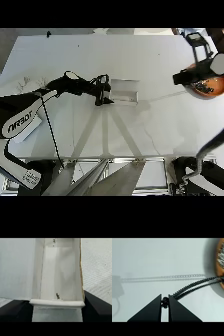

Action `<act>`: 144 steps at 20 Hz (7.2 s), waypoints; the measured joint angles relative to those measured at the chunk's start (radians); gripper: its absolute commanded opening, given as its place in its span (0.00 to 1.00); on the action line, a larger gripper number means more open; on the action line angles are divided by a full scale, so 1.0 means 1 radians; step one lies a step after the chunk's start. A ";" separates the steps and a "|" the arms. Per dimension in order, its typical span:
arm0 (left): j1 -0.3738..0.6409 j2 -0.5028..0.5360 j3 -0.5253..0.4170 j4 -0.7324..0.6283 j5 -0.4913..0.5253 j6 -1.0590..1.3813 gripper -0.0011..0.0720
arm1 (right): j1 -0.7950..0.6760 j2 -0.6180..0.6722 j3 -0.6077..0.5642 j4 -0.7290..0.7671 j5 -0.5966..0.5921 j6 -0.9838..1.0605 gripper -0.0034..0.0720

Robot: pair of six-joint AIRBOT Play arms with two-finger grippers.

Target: Fold the box and place the chain.

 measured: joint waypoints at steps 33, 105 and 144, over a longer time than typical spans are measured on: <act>0.000 0.000 0.000 0.000 0.000 0.000 0.04 | 0.240 -0.236 0.011 0.435 -0.265 -0.110 0.56; 0.000 0.000 0.000 0.000 0.000 0.000 0.04 | 0.448 -0.342 -0.010 0.214 -0.357 0.173 0.51; 0.000 0.000 0.000 0.000 0.000 0.000 0.04 | 0.025 -0.467 -0.011 0.408 -0.241 -1.275 0.05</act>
